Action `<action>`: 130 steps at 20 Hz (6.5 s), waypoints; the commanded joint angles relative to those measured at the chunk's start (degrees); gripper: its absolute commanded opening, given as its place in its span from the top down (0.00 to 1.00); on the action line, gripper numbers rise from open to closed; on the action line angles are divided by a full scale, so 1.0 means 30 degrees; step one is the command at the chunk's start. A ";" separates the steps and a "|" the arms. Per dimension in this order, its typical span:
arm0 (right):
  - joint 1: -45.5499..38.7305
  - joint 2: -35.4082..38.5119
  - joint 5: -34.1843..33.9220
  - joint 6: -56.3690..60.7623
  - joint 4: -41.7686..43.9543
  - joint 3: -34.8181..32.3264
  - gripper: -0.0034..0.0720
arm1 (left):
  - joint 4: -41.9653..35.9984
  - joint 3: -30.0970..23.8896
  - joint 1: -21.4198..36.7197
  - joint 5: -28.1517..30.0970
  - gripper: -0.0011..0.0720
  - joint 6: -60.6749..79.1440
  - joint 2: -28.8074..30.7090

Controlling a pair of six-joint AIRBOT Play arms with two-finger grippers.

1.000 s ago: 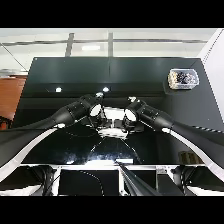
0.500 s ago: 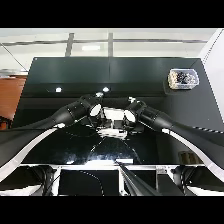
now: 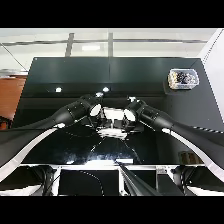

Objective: Fold the box and place the chain.

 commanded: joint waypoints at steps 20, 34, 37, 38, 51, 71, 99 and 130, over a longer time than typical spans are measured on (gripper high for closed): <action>-0.4102 0.9792 0.1676 -0.6674 -1.2466 0.0051 0.46 | 0.0007 0.0015 0.0000 0.0036 0.94 0.0007 -0.0007; -1.7595 -0.1938 -0.2492 -0.5654 -0.1647 0.9391 0.01 | 0.0000 0.0015 0.0000 -0.0029 0.94 0.0007 -0.0007; -1.7923 -0.5107 -0.0197 -0.4408 0.0801 1.2553 0.02 | 0.0000 0.0015 0.0000 -0.0029 0.94 0.0007 -0.0007; -1.7915 -0.5595 -0.0364 -0.3614 0.1195 1.2859 0.02 | 0.0000 0.0015 0.0000 -0.0029 0.94 0.0007 -0.0007; -1.8615 -0.6761 -0.0692 -0.1209 0.0911 1.2939 0.18 | 0.0015 0.0015 0.0000 -0.0350 0.94 0.0007 -0.0007; -1.8557 -0.8087 -0.1588 -0.1217 0.2011 1.2939 0.31 | 0.0015 0.0015 0.0000 -0.0364 0.94 0.0007 -0.0007; -1.9999 0.1843 0.0707 -1.4484 0.3621 1.3325 0.89 | 0.0007 0.0015 0.0000 -0.0372 0.94 0.0007 -0.0007; -0.4860 0.8939 -0.3949 -1.8163 1.0899 -0.2572 0.89 | 0.0015 0.0015 0.0000 -0.0291 0.94 0.0007 -0.0007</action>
